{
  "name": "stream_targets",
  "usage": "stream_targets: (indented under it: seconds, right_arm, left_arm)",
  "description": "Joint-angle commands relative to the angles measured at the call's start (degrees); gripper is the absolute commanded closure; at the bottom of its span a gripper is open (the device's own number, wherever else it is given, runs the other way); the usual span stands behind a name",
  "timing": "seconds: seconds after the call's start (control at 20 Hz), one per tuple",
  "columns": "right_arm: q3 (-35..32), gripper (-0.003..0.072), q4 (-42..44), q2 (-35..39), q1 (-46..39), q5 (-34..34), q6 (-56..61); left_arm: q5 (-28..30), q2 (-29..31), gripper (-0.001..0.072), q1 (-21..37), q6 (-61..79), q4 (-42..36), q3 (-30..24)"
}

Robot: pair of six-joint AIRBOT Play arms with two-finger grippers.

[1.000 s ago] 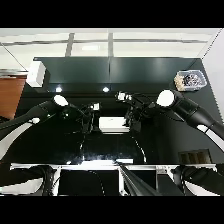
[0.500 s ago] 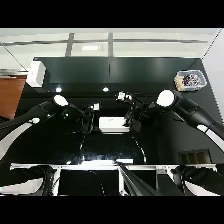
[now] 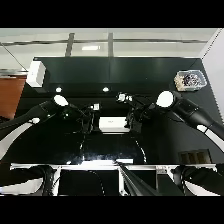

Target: Fold the box and place the chain.

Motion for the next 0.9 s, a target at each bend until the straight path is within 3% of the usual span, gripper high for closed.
stream_targets:
  seconds: [0.0, 0.2, 0.3, 0.55, 0.85]
  right_arm:
    - [0.07, 0.0348, 0.37, 2.99, -1.55, 1.33, 4.90]
    - [-0.11, 0.0351, 2.23, 6.36, -6.34, 9.33, 16.61]
    - [-1.64, 0.0666, 7.30, 6.29, -7.63, 9.25, 20.94]
    - [-6.25, 0.0677, 31.10, 4.07, -7.65, 0.94, 22.10]
    - [-6.27, 0.0669, 30.69, -4.70, -7.32, 0.59, 29.64]
  left_arm:
    - [0.02, -0.02, 0.0243, 0.00, 0.07, 0.02, 0.00]
    - [0.02, -0.02, 0.0243, 0.02, 0.07, 0.00, 0.00]
    - [0.02, -0.02, 0.0243, 0.02, 0.07, 0.00, 0.00]
    - [0.02, -0.02, 0.0243, 0.00, 0.07, 0.00, 0.00]
    - [0.02, -0.02, 0.0242, 0.00, 0.07, 0.00, 0.00]
